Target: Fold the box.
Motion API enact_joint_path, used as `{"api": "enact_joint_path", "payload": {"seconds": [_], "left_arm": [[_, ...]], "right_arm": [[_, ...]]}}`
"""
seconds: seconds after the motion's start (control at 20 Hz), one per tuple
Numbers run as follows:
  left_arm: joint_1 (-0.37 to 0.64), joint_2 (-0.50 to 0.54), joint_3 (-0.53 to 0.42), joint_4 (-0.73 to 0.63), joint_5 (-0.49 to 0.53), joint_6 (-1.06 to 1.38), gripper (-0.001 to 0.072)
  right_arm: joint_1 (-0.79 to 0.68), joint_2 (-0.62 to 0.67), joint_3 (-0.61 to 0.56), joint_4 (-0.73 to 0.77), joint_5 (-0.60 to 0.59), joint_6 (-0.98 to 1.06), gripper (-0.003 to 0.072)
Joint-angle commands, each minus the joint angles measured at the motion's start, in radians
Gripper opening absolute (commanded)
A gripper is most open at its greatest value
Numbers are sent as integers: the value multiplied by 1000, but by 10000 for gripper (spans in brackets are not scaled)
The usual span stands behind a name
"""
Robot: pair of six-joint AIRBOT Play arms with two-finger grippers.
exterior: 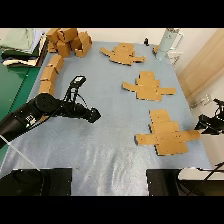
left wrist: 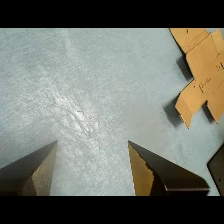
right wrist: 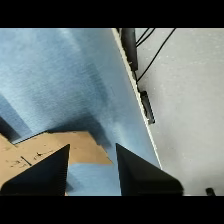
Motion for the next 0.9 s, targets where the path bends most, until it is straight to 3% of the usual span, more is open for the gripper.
{"api": "enact_joint_path", "payload": {"seconds": [0.0, 0.15, 0.2, 0.3, 0.45, 0.55, 0.65, 0.85], "left_arm": [[1, -1, 1, 0, -3, 0, 720], [1, -1, 1, -7, -1, -1, 720], [1, -1, 1, -8, 2, -1, 720], [1, -1, 1, -26, 6, -1, 720], [1, -1, 1, -60, 5, 1, 720], [3, -1, 1, -59, 4, 4, 720], [3, 0, 1, -60, 5, 4, 720], [3, -1, 1, -40, -30, 4, 720]], "right_arm": [[-13, -39, 1, 63, -40, -123, 443], [-11, -39, 1, 140, -139, -156, 276], [-7, -39, 1, 175, -173, -156, 160], [8, -39, -13, 288, -244, -145, 2], [63, -20, -76, 484, -295, -101, 4], [137, 31, -168, 530, -273, -55, 4], [264, 124, -290, 539, -175, -49, 3], [565, 386, -460, 544, 139, -13, 4]]}}
